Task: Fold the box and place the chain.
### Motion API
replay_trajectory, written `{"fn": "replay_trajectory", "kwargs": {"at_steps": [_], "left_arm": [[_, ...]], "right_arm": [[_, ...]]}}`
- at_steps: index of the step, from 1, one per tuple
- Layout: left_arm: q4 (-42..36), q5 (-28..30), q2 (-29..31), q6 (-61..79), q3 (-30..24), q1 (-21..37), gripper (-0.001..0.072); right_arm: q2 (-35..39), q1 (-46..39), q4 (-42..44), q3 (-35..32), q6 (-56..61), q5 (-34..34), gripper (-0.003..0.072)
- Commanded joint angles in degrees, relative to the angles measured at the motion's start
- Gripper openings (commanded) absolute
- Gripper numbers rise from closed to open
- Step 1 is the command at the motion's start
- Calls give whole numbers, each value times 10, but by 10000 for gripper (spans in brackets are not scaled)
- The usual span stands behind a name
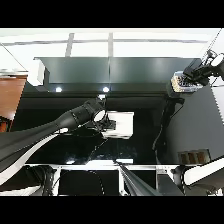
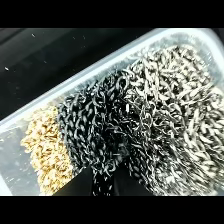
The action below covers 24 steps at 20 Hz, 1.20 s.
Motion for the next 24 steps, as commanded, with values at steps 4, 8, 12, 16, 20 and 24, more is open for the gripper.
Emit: {"fn": "replay_trajectory", "kwargs": {"at_steps": [4, 8, 12, 16, 20, 24], "left_arm": [[0, 0, 0, 0, 0, 0, 32], [0, 0, 0, 0, 0, 0, 32], [0, 1, 0, 0, 0, 0, 32], [0, 0, 0, 0, 0, 0, 32], [0, 0, 0, 0, 0, 0, 32], [0, 0, 0, 0, 0, 0, 32]], "right_arm": [[79, -3, 0, 53, -44, 44, 11], [184, -2, 4, 53, -71, 32, 10], [284, -2, 42, 66, -89, 14, 9], [367, 1, 130, 70, -161, 56, 10], [446, 37, 136, 69, -197, 115, 10], [499, 56, 205, 69, -213, 192, 9]]}}
